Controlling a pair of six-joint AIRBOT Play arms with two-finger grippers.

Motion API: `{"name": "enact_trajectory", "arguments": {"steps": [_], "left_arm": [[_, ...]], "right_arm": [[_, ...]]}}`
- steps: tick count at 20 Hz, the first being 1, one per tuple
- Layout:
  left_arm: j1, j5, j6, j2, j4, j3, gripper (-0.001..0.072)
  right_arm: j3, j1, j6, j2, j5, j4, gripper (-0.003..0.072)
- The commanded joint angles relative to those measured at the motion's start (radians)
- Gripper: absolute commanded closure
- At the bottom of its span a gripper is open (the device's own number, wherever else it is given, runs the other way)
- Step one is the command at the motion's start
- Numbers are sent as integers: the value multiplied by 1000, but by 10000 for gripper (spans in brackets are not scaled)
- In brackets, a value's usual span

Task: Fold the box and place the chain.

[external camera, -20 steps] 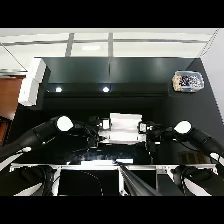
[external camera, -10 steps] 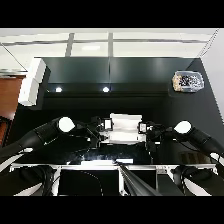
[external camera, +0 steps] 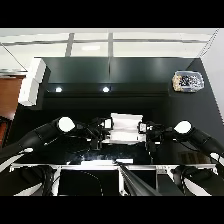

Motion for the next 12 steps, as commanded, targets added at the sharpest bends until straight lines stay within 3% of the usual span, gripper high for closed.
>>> {"name": "enact_trajectory", "arguments": {"steps": [1,4,10,12], "left_arm": [[-35,71,2,-16,-38,0,565],[-59,134,2,-44,-44,0,565],[-58,137,0,-48,-45,1,548],[-58,137,0,-48,-44,1,251]], "right_arm": [[1,0,1,-1,-1,1,249],[1,0,1,-1,-1,1,250],[1,0,1,-1,-1,1,249],[1,0,1,-1,-1,1,249]]}}
